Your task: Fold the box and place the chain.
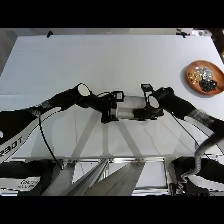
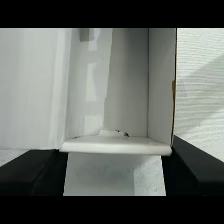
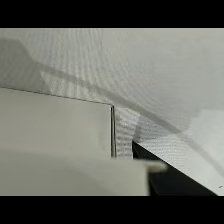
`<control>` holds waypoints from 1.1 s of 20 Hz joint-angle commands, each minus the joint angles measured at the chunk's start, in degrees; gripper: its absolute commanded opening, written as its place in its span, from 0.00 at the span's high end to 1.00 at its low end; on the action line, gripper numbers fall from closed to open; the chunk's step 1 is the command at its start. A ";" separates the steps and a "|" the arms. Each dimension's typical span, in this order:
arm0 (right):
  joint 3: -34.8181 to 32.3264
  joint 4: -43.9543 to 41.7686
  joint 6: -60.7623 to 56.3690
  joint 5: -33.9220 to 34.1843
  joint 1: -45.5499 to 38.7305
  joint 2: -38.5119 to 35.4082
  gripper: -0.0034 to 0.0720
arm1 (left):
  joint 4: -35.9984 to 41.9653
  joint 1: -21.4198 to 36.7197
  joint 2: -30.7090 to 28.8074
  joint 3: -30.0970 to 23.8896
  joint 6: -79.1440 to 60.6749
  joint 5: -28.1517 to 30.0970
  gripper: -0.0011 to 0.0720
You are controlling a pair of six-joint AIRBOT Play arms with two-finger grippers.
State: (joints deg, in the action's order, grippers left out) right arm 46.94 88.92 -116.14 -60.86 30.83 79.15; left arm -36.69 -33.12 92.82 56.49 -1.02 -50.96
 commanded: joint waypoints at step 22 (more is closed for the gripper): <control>4.57 -4.07 -0.92 4.76 -0.55 0.09 0.95 | -0.20 0.07 -0.04 0.04 0.02 0.11 0.31</control>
State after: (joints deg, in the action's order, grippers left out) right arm 50.96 85.54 -117.16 -56.42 30.24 79.31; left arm -36.88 -33.01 92.73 56.53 -0.82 -50.48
